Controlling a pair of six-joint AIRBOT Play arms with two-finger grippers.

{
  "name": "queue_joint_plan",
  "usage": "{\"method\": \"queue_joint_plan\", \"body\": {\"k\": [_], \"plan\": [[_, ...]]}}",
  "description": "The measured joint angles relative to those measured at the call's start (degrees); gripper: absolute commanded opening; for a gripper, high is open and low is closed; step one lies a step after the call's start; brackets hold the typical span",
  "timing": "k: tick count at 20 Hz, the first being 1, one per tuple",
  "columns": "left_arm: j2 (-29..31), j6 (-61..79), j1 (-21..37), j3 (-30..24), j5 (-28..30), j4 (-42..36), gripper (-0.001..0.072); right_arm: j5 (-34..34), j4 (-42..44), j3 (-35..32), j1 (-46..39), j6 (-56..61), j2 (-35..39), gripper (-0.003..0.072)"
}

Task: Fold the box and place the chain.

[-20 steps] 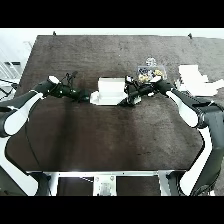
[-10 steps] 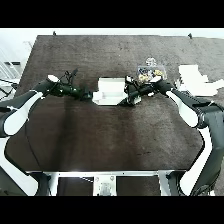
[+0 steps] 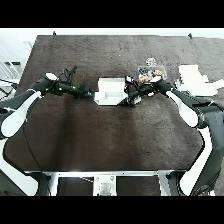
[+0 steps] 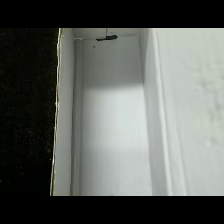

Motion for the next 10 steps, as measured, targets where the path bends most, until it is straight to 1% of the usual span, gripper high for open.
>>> {"method": "queue_joint_plan", "body": {"k": [10], "plan": [[0.0,1.4,0.0,0.0,-1.2,-2.5,0.0170,0.0,0.0,0.0,0.0,0.0,0.0,0.0531]]}}
